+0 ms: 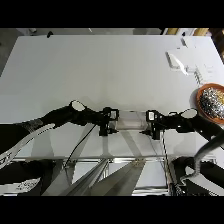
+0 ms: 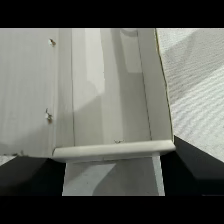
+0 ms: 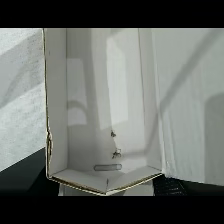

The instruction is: Fold the box and place the chain.

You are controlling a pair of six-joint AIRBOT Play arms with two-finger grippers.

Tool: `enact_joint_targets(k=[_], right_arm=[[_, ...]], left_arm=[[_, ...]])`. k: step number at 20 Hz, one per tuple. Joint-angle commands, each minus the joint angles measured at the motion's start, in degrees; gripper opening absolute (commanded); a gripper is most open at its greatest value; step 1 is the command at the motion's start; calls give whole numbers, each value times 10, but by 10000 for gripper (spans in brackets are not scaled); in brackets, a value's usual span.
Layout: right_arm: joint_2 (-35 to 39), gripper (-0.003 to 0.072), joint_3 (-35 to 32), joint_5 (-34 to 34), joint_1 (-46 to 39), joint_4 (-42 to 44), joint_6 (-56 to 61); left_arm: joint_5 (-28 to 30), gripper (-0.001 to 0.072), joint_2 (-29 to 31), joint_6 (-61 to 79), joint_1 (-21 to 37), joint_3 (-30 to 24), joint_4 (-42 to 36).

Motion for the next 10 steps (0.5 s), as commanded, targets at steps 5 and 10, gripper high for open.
enact_joint_targets(k=[5, 10], right_arm=[[0, 415, 0, 0, 0, 1, 0], [0, 414, 0, 10, 0, 0, 0]], left_arm=[[0, 321, 0, 0, 0, 0, 0], [0, 321, 0, 0, 0, 0, 0]])
